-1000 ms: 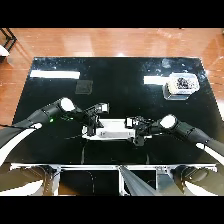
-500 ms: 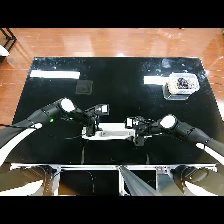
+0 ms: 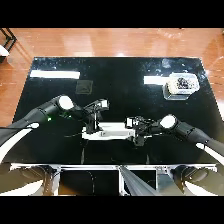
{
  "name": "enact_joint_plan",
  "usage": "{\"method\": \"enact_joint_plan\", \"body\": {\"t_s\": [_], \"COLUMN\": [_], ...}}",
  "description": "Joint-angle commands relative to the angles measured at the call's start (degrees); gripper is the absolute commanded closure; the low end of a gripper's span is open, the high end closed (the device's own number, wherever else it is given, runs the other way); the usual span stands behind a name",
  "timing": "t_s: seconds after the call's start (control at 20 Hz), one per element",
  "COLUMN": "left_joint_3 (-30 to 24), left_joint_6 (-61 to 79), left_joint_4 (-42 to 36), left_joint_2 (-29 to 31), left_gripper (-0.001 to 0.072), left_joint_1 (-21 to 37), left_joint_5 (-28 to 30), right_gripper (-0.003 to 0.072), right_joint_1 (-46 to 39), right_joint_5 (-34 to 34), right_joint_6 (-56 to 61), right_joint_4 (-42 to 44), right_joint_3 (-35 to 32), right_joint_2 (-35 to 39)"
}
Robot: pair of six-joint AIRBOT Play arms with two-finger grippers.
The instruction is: Fold the box and place the chain.
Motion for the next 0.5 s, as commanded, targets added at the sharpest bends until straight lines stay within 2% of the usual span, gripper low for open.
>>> {"method": "enact_joint_plan", "body": {"t_s": [0.0, 0.15, 0.3, 0.35, 0.45], "left_joint_3": [0.8, 0.8, 0.8, 0.7, -0.6], "left_joint_6": [-11.5, -24.2, -28.0, -28.7, -29.1], "left_joint_4": [9.3, 13.7, 11.7, 9.2, 1.6], "left_joint_2": [4.2, 9.6, 14.4, 15.5, 16.9], "left_gripper": [0.0071, 0.0135, 0.0687, 0.069, 0.0691], "left_joint_1": [0.5, 2.1, 3.5, 3.4, 2.6], "left_joint_5": [-4.3, -11.3, -22.3, -25.5, -25.4], "right_gripper": [0.022, 0.022, 0.022, 0.022, 0.022], "right_joint_1": [0.0, 0.0, 0.0, 0.0, 0.0], "right_joint_5": [0.0, 0.0, 0.0, 0.0, 0.0], "right_joint_6": [0.1, 0.0, 0.1, 0.1, 0.1], "right_joint_4": [0.0, 0.0, 0.0, 0.0, 0.0], "right_joint_3": [0.0, 0.0, 0.0, 0.0, 0.0], "right_joint_2": [0.0, 0.0, 0.0, 0.0, 0.0]}}
